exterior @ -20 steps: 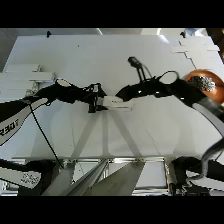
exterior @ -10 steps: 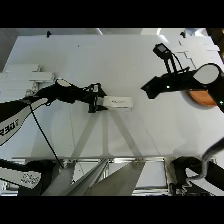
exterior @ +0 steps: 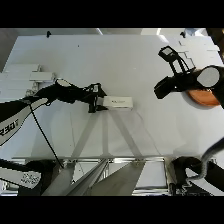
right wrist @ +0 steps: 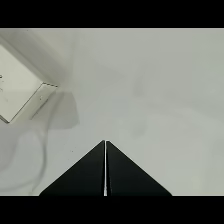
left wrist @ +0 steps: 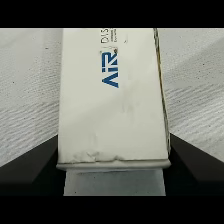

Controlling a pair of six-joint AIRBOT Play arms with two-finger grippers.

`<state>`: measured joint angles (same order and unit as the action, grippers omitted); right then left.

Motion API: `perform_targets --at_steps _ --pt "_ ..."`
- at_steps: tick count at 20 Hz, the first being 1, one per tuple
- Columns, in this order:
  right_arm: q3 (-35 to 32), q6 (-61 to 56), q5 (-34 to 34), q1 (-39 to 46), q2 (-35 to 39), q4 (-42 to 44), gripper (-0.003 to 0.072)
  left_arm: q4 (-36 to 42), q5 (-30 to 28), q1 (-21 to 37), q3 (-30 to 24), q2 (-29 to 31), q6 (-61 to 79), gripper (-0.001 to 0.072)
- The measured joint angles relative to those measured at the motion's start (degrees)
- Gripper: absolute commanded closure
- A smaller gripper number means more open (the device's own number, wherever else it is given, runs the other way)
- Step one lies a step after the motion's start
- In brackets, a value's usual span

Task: Fold the box and place the chain.

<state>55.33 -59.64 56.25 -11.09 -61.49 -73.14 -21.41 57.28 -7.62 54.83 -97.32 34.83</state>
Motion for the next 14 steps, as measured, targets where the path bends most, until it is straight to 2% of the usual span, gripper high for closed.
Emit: perform_targets --at_steps 4,7,8,14 --pt "0.0 -0.4 -0.1 0.0 0.0 -0.7 0.0672 0.0 0.0 0.0 0.0 0.0 0.0 0.0392" --pt "0.0 -0.4 -0.1 0.0 0.0 -1.0 0.0672 0.0 0.0 0.0 0.0 0.0 0.0 0.0643" --pt "0.0 -0.4 -0.1 0.0 0.0 -1.0 0.0672 0.1 0.0 0.0 0.0 0.0 0.0 0.0698" --pt "0.0 -0.5 -0.2 0.0 0.0 -1.2 0.0672 1.8 0.0 0.0 0.0 2.0 -4.4 0.0703"
